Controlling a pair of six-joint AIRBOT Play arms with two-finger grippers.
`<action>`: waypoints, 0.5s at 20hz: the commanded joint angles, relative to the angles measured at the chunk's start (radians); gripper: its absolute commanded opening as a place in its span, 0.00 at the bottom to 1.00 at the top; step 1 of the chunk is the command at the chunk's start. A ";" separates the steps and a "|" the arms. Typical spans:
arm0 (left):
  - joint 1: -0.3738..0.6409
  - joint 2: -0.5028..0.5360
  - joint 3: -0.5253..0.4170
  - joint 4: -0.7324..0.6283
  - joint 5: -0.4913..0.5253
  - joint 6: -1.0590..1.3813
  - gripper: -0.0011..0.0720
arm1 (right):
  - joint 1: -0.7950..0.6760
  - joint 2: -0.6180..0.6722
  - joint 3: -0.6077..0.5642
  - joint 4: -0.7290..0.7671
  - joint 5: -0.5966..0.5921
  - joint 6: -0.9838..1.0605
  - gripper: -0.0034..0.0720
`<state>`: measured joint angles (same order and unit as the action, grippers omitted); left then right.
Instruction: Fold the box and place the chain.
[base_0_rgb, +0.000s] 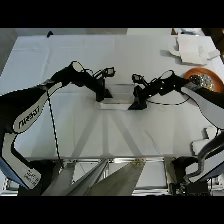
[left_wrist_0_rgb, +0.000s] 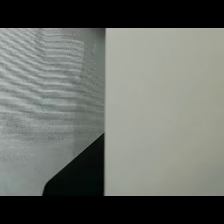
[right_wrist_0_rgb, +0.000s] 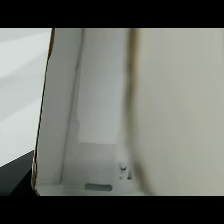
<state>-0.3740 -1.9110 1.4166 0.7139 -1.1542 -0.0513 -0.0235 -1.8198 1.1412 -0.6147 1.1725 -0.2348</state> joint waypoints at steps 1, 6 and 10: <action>0.000 0.000 0.000 0.000 -0.002 0.002 0.03 | 0.003 0.002 0.001 -0.005 -0.063 0.002 0.97; 0.000 0.000 0.000 0.000 -0.002 0.002 0.03 | 0.003 0.014 0.000 -0.022 -0.116 -0.003 0.97; 0.000 0.000 0.000 0.000 -0.002 0.002 0.03 | 0.003 0.033 -0.004 -0.037 -0.144 -0.010 0.97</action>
<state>-0.3733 -1.9110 1.4170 0.7139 -1.1488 -0.0509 -0.0200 -1.7973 1.1389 -0.6392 1.0927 -0.2417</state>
